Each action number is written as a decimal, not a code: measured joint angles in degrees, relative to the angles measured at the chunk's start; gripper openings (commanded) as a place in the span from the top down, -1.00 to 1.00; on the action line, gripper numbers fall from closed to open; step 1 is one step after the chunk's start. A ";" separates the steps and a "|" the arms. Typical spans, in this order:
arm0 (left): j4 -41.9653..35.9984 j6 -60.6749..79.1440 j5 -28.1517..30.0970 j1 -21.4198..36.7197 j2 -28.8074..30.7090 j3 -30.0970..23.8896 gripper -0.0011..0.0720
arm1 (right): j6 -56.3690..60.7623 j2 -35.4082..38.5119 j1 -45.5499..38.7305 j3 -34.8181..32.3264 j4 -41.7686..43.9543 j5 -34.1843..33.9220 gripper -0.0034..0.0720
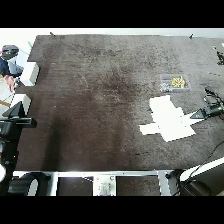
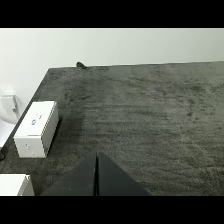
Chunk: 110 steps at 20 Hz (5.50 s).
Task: Fold the box and place the chain.
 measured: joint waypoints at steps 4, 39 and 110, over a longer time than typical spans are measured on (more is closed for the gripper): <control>0.00 -0.02 0.00 0.00 0.00 0.00 0.94 | -0.63 5.16 0.04 -9.27 5.03 -0.11 0.89; -3.13 0.37 -21.99 0.00 -7.96 5.66 -0.70 | -17.38 23.26 48.24 -43.98 57.70 -53.79 0.89; 8.46 13.46 -81.85 -9.62 -121.37 102.51 0.95 | -27.17 32.20 41.66 -43.93 51.12 -55.91 0.13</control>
